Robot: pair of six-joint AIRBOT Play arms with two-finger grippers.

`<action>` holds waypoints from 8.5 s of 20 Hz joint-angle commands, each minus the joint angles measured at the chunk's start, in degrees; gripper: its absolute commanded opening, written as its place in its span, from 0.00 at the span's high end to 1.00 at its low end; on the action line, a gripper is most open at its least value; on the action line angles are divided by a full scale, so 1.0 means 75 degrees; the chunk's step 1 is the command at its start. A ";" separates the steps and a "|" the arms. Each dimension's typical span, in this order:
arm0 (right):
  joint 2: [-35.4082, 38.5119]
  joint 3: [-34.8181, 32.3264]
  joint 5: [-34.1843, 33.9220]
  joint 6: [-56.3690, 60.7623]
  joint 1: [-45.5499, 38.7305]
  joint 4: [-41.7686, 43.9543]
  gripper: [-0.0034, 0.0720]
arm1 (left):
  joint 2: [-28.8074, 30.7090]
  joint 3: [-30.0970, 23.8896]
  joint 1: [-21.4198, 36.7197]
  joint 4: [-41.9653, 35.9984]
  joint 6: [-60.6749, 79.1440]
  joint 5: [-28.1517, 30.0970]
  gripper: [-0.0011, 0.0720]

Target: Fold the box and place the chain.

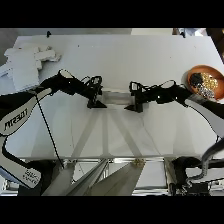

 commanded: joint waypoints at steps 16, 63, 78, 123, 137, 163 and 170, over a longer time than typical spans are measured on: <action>0.2806 0.0003 0.2247 0.4852 0.0015 -0.3340 0.94 | -0.0006 -0.0003 -0.0003 0.0003 -0.0003 -0.0009 0.29; 0.3273 -0.0055 0.2416 0.5831 -0.0195 -0.3716 0.83 | -0.0006 -0.0003 0.0003 0.0003 -0.0003 -0.0012 0.29; 0.0973 -0.0093 -0.0804 0.4374 0.0425 -0.3841 0.38 | -0.0006 -0.0003 0.0003 0.0003 -0.0003 -0.0012 0.29; 0.2833 -0.0093 0.0338 0.5106 0.0609 -0.2786 0.95 | -0.0006 -0.0003 0.0003 0.0003 -0.0003 -0.0015 0.29; 0.2917 -0.1326 0.1230 1.0515 -0.2157 -0.4511 0.95 | -0.0006 -0.0003 0.0003 0.0003 -0.0003 -0.0012 0.29; 0.1096 -0.1571 0.0909 0.8416 -0.1332 0.1265 0.54 | -0.0006 -0.0003 0.0003 0.0003 -0.0003 -0.0012 0.29; 0.1096 -0.1571 0.0533 0.7749 -0.1000 0.1944 0.38 | -0.0006 -0.0003 0.0003 0.0003 -0.0003 -0.0012 0.29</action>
